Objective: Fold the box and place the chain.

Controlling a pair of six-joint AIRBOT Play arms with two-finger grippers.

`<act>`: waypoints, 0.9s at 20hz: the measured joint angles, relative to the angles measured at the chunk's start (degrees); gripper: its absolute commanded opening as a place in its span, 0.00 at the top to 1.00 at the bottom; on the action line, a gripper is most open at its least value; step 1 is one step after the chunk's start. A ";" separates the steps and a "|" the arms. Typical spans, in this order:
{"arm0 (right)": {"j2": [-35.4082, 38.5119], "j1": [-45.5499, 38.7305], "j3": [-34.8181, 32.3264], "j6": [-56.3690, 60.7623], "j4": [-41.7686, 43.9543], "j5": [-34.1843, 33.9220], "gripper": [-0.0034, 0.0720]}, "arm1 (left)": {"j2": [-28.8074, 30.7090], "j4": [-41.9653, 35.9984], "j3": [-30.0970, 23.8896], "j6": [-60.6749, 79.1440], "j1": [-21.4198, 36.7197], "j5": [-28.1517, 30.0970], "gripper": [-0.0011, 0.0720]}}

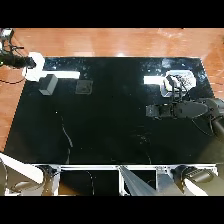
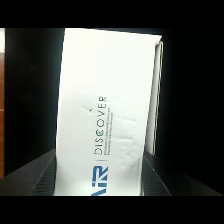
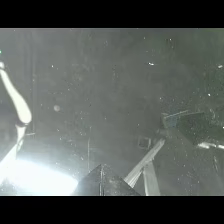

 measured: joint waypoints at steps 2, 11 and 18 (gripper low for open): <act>0.00 0.00 0.00 0.00 0.00 0.44 0.92 | -2.62 0.37 2.56 -0.66 0.17 -2.49 0.95; 0.00 0.00 0.00 0.00 0.11 0.02 0.93 | -5.38 4.50 8.72 -5.35 0.33 -7.37 0.12; 1.20 -0.07 5.07 -0.44 -0.76 -3.85 0.93 | 4.39 6.91 10.69 -14.53 0.66 -21.18 0.96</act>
